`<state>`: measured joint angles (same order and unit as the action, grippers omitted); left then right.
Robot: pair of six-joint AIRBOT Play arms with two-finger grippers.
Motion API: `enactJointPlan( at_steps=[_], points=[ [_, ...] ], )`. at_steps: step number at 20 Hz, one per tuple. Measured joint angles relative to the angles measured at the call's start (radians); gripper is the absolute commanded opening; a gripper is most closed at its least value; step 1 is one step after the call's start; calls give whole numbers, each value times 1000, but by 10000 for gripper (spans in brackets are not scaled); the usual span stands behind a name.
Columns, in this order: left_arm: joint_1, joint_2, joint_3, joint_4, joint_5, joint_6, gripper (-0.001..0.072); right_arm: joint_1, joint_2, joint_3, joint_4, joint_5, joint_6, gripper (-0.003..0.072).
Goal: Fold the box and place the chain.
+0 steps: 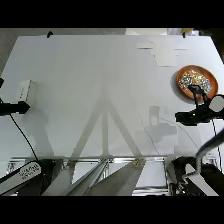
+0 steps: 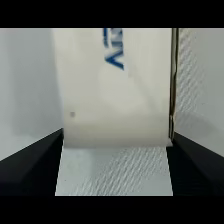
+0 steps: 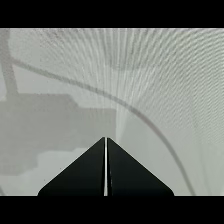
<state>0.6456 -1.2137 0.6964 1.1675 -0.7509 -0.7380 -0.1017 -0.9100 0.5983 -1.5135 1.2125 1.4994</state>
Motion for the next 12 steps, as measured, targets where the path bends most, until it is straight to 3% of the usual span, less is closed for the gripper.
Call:
enactJointPlan(
  at_steps=[6, 12],
  points=[
    [-53, 123, 0, -5, 1, -60, 690, 0, 0, 0, 0, 1, 0, 17],
    [-82, 152, 0, 11, -26, -72, 690, 0, 0, 0, 0, 1, 0, 17]
  ],
)
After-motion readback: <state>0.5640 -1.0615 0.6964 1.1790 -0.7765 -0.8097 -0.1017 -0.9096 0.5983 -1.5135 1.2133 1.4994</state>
